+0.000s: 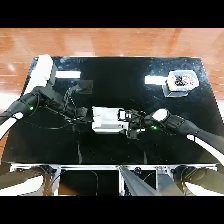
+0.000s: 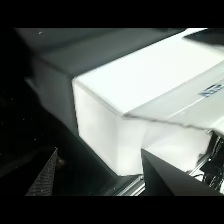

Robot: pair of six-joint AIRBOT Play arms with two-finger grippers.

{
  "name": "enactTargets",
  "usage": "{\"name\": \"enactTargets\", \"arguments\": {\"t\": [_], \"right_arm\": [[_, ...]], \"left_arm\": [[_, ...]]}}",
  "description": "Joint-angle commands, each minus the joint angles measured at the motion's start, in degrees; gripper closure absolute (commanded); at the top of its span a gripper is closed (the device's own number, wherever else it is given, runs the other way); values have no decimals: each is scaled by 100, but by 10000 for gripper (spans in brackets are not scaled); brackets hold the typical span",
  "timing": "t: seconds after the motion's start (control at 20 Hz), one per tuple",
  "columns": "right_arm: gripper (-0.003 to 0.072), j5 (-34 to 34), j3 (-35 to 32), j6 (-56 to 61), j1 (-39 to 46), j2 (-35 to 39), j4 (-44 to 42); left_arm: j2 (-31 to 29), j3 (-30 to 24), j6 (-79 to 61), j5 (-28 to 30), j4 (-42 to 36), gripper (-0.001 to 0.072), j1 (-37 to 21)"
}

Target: Fold the box and place the chain.

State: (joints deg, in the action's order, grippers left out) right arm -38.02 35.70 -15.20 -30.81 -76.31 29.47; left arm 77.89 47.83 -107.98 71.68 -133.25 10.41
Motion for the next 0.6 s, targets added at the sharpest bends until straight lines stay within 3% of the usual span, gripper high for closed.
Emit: {"name": "enactTargets", "arguments": {"t": [0.0, 0.55], "right_arm": [[146, 15, 0, 2, -2, 0, 2], [146, 15, 0, 2, -2, -2, 2]], "left_arm": [[-2, 31, -2, 37, 138, 89, -7], [-4, 31, 35, -70, -61, 89, 315]]}}
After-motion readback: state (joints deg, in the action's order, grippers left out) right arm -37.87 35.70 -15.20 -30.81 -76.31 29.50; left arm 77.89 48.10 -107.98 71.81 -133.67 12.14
